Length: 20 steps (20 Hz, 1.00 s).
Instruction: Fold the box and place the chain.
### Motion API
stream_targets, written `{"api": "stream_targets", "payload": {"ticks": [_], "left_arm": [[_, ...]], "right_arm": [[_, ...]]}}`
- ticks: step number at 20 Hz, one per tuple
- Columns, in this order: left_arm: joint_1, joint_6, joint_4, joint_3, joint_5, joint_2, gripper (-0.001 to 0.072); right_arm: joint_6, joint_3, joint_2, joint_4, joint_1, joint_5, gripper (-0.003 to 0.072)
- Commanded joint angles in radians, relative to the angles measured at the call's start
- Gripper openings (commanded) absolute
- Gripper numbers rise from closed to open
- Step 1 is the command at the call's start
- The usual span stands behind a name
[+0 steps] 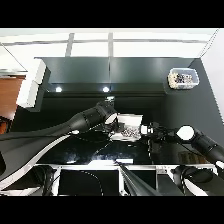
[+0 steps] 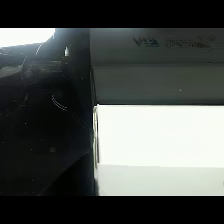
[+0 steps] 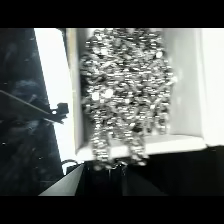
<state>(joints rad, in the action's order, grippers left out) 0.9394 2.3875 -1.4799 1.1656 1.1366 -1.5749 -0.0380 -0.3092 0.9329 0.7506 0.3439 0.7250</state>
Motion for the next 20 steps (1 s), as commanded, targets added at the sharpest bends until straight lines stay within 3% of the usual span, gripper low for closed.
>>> {"api": "stream_targets", "payload": {"ticks": [1,5,7,11,12,13,17,20], "left_arm": [[0.000,0.000,0.000,0.000,0.001,0.000,0.0027],[0.000,0.000,0.000,0.000,0.001,0.000,0.0027],[0.000,0.000,0.000,0.000,0.002,0.000,0.0027],[0.000,0.000,0.000,0.000,0.003,0.000,0.0027],[0.000,0.000,0.000,0.000,0.002,0.000,0.0028],[0.000,0.000,0.000,0.000,0.002,0.000,0.0027],[0.000,0.000,0.000,0.000,0.002,0.000,0.0028],[0.000,0.000,0.000,0.000,0.002,0.000,0.0027]], "right_arm": [[-0.001,0.000,0.001,-0.035,0.001,-0.041,0.0267],[0.000,0.000,0.001,-0.047,0.007,-0.037,0.0264],[0.000,0.000,0.001,-0.047,0.007,-0.037,0.0126],[0.094,-0.002,-0.005,-0.031,-0.001,-0.039,0.0114],[0.138,-0.007,-0.013,0.000,-0.012,-0.028,0.0015],[0.213,-0.017,-0.022,0.053,-0.025,-0.014,0.0015],[0.546,-0.123,-0.103,0.315,-0.101,0.190,0.0014],[0.650,-0.258,-0.178,0.301,-0.138,0.373,0.0014]]}}
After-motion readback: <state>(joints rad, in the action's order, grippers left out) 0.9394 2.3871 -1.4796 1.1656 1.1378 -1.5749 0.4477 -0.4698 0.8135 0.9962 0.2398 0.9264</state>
